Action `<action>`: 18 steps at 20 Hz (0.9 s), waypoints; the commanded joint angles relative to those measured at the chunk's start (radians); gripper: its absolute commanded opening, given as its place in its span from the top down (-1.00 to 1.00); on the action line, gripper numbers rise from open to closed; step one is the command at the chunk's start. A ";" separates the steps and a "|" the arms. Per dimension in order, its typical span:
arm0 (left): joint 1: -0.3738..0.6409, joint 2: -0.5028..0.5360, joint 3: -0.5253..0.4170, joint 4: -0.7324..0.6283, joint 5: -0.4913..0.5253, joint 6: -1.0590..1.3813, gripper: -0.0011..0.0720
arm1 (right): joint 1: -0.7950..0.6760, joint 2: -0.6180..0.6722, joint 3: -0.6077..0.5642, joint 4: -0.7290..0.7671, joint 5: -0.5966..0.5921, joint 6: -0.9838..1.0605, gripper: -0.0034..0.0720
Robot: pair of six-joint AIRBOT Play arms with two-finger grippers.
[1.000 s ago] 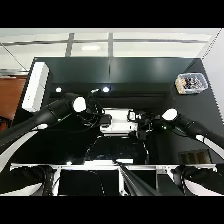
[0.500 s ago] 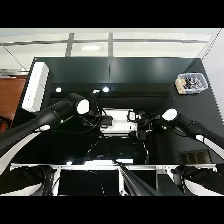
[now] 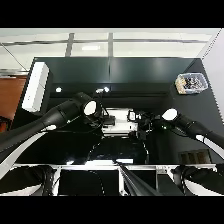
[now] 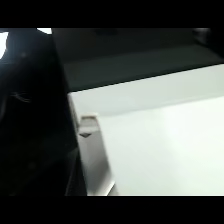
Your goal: Fold the box and place the chain.
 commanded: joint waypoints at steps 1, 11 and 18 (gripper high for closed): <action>-0.010 -0.010 0.011 0.074 -0.061 -0.052 0.20 | 0.000 0.000 0.000 0.001 0.000 0.000 -0.37; -0.010 -0.058 0.012 0.087 -0.067 -0.091 0.21 | 0.000 0.000 0.000 0.001 0.000 0.000 -0.37; -0.010 -0.075 0.012 0.071 -0.006 -0.137 0.21 | 0.000 0.000 0.000 0.001 -0.001 0.000 -0.37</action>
